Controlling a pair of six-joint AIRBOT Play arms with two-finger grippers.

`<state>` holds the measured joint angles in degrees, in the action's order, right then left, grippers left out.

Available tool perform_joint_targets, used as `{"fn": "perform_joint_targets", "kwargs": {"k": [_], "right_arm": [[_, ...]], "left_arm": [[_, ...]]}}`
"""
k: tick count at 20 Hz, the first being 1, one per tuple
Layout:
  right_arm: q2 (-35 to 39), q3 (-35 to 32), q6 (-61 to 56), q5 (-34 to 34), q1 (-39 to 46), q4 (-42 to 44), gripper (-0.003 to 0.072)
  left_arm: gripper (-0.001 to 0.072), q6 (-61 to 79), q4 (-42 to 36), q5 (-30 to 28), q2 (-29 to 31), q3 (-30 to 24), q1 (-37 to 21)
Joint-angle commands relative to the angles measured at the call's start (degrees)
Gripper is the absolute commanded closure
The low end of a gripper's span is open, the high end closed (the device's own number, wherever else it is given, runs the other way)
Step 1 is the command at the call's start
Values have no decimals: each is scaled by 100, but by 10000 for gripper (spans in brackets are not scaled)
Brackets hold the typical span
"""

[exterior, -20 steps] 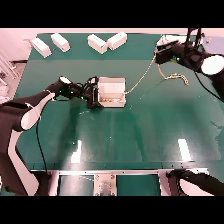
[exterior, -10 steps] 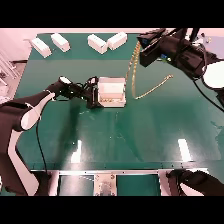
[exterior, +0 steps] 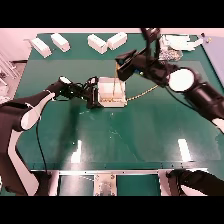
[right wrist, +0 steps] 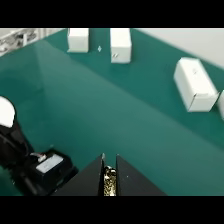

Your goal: Fold the box and place the chain.

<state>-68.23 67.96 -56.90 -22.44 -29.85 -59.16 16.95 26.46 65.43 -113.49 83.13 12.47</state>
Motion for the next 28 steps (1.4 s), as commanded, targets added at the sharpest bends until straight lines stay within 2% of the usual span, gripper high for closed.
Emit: {"fn": "perform_joint_targets", "kwargs": {"k": [1,4,5,6,7,11,13,15,17,19,24,28], "right_arm": [[-509,-275,-13,-7,-59,369,682],[-968,-459,-11,-7,-35,367,677],[-1047,-474,-2,-7,-28,361,573],[-1069,-481,48,-9,-20,313,308],[-1045,-479,52,-7,7,271,179],[-737,-483,-7,-203,542,-81,177],[-584,-610,-654,-439,1239,-625,177],[-568,-850,-1198,-352,2061,-960,177],[-682,-1158,-1403,9,2771,-951,176],[-975,-1248,-1556,164,3189,-946,175],[-1707,-1209,-1565,820,3276,-949,175],[-2247,-833,-1744,850,3274,-949,176]], "left_arm": [[141,2,2,-2,4,2,-2],[141,2,2,-2,4,2,-2],[141,2,2,-2,4,2,-2],[141,2,2,-2,4,2,-2],[141,2,2,-4,4,2,-2],[141,2,2,-2,4,2,-2],[141,2,2,-2,4,2,-2],[141,2,2,-2,4,2,-2],[141,2,2,-4,4,2,-2],[141,2,2,-2,4,2,-2],[141,2,2,-4,4,2,-2],[141,2,2,-2,4,2,-2]]}}
